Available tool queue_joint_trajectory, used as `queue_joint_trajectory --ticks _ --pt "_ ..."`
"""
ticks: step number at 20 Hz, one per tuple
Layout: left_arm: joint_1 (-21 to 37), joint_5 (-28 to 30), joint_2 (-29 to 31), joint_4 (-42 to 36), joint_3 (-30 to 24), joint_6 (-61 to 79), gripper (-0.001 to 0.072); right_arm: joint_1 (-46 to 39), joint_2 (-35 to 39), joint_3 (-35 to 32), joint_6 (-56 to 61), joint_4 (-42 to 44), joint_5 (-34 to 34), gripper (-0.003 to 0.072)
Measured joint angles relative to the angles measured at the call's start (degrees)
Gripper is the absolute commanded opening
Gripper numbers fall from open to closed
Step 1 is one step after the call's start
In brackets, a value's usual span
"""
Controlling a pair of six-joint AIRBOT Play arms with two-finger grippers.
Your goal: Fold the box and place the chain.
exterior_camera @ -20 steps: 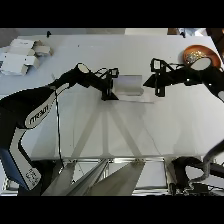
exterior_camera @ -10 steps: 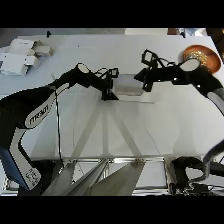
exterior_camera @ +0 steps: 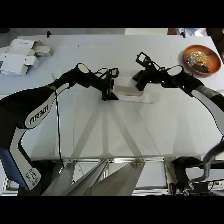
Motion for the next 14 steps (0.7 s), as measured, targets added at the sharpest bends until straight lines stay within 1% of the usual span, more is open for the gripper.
queue_joint_trajectory --ticks 2,5,8,9,10,11,12,13,14 --pt "0.0 0.0 0.0 0.0 0.0 0.1 0.0378 0.0 1.1 0.0 0.2 0.0 0.2 0.0013" --pt "0.0 0.0 0.0 0.1 0.0 0.2 0.0378 0.0 5.5 0.0 0.5 -0.8 0.9 0.0012" --pt "0.0 0.0 0.0 0.1 0.0 0.3 0.0378 -0.3 11.1 0.1 4.5 -7.1 3.1 0.0013" --pt "0.0 0.0 0.0 0.1 0.0 0.3 0.0378 -0.9 12.7 0.1 6.4 -9.9 4.6 0.0013" --pt "0.0 0.0 0.0 0.1 0.0 0.3 0.0378 -1.6 13.8 0.1 7.9 -12.8 6.6 0.0031" --pt "0.0 0.0 0.0 0.1 0.0 0.3 0.0378 -2.5 14.8 0.1 9.4 -15.7 9.3 0.0146" --pt "0.0 0.0 0.0 0.1 0.0 0.2 0.0378 -3.4 15.4 0.1 10.6 -18.2 12.1 0.0309" --pt "0.0 0.0 0.0 0.1 0.0 0.2 0.0378 -4.2 15.7 0.1 11.7 -21.0 15.3 0.0415" --pt "0.0 0.0 0.0 0.1 0.0 0.2 0.0378 -4.8 16.0 0.0 12.5 -23.3 17.9 0.0415"
